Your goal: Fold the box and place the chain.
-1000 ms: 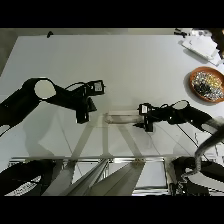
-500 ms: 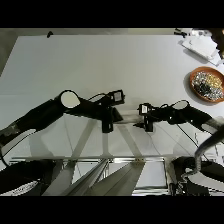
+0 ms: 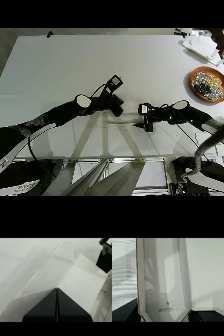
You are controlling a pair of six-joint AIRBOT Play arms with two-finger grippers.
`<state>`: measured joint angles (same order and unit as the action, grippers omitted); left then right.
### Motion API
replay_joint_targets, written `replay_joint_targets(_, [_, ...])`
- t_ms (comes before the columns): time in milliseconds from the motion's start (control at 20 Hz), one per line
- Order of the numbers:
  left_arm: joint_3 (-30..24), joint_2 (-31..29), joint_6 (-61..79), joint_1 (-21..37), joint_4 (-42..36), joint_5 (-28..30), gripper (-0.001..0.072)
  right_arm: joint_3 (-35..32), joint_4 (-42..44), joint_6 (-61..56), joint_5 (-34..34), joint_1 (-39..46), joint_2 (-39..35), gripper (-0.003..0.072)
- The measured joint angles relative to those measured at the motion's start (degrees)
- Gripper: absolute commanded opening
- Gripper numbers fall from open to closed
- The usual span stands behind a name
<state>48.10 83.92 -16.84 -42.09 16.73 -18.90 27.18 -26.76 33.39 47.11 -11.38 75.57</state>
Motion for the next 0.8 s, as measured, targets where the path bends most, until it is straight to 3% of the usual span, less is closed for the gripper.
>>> replay_joint_targets(400, [0.00, 3.58, -2.34, -0.02, -0.44, -1.95, 0.0009, 0.00, -0.02, 0.00, -0.04, 0.00, 0.02, 0.0465])
replay_joint_targets(650, [-0.04, 1.92, -2.64, -0.02, 0.04, -3.58, 0.0013, -0.02, -0.09, 0.07, -0.04, 0.00, 0.02, 0.0465])
replay_joint_targets(700, [-0.04, 0.90, -2.64, -0.02, 0.63, -3.69, 0.0023, 0.00, -0.09, 0.09, -0.02, -0.02, 0.02, 0.0465])
replay_joint_targets(800, [-0.07, -1.64, -2.60, -0.04, 2.56, -3.72, 0.0115, 0.00, -0.09, 0.11, -0.02, -0.02, 0.02, 0.0465])
